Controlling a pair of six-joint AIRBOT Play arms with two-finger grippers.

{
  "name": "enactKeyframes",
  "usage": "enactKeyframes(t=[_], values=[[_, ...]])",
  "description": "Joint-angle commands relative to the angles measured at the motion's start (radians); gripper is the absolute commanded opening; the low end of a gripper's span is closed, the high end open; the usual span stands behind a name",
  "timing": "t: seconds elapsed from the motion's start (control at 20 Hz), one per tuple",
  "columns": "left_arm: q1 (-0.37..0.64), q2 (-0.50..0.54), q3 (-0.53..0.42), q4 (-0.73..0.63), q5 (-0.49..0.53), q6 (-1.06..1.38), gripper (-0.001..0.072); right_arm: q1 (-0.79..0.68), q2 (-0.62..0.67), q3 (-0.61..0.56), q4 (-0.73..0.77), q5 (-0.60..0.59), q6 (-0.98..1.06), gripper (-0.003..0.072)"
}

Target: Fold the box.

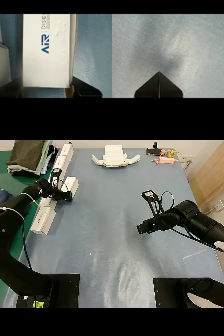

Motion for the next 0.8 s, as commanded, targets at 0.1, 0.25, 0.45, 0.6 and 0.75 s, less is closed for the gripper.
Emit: enactKeyframes(t=[0.1,0.25,0.45,0.6,0.75], values=[[0.005,-0.077,0.071,0.002,0.032,-0.013,0.0473,0.000,-0.001,0.001,0.000,0.000,0.000,0.0003],[0.004,-0.078,0.071,0.005,0.029,-0.011,0.0473,0.000,-0.001,0.001,0.000,0.000,0.000,0.0003],[0.004,-0.078,0.071,0.004,0.033,-0.011,0.0473,0.000,-0.001,0.001,0.000,0.000,0.000,0.0003],[0.002,-0.078,0.071,0.004,0.032,-0.011,0.0473,0.000,-0.001,0.001,0.000,0.000,0.000,0.0003],[0.002,-0.078,0.071,0.004,0.032,-0.011,0.0473,0.000,-0.001,0.001,0.000,0.000,0.000,0.0003]])
